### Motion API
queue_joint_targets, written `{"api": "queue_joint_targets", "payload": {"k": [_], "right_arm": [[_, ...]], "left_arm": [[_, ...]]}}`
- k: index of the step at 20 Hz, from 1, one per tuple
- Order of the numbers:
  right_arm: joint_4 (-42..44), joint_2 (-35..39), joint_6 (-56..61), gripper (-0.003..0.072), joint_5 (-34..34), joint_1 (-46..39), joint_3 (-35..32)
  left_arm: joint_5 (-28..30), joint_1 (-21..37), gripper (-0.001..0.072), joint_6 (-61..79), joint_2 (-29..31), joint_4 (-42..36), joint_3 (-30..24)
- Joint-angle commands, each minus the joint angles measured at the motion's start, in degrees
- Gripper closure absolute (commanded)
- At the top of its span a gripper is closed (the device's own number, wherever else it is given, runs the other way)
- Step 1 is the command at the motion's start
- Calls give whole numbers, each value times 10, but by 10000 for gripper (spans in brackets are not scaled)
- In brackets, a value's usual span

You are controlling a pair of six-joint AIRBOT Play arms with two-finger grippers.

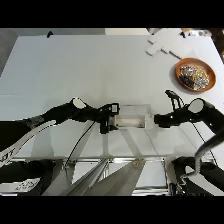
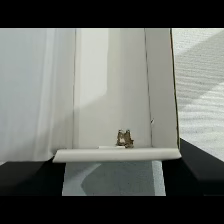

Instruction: Fold the box and place the chain.

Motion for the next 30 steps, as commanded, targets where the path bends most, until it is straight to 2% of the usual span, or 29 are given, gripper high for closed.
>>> {"api": "queue_joint_targets", "payload": {"k": [1,3,4,5,7,8,11,13,15,17,23,27,28,29,30], "right_arm": [[81,-6,-47,668,7,13,-1],[95,0,-59,638,9,13,0],[95,4,-59,542,10,13,0],[95,10,-59,484,11,13,0],[95,23,-59,477,11,13,0],[95,32,-59,448,11,13,0],[94,55,-59,445,11,13,0],[95,59,-59,390,11,13,0],[95,59,-59,387,11,13,0],[95,59,-58,348,12,13,0],[95,59,-58,348,21,15,0],[95,59,-57,344,-17,64,0],[94,59,-52,332,-32,80,1],[94,59,-37,282,-49,91,1],[89,59,-23,281,-62,99,1]], "left_arm": [[0,0,611,0,0,0,0],[0,0,611,0,0,0,0],[0,0,611,0,0,0,0],[0,0,611,0,0,0,0],[0,0,611,0,0,0,0],[0,0,611,0,0,0,0],[0,0,611,0,0,0,0],[0,0,611,0,0,0,0],[0,0,611,0,0,0,0],[0,0,611,0,0,0,0],[0,0,611,0,0,0,0],[0,0,611,0,0,0,0],[0,0,611,0,0,0,0],[0,0,611,0,0,0,0],[0,0,611,0,0,0,0]]}}
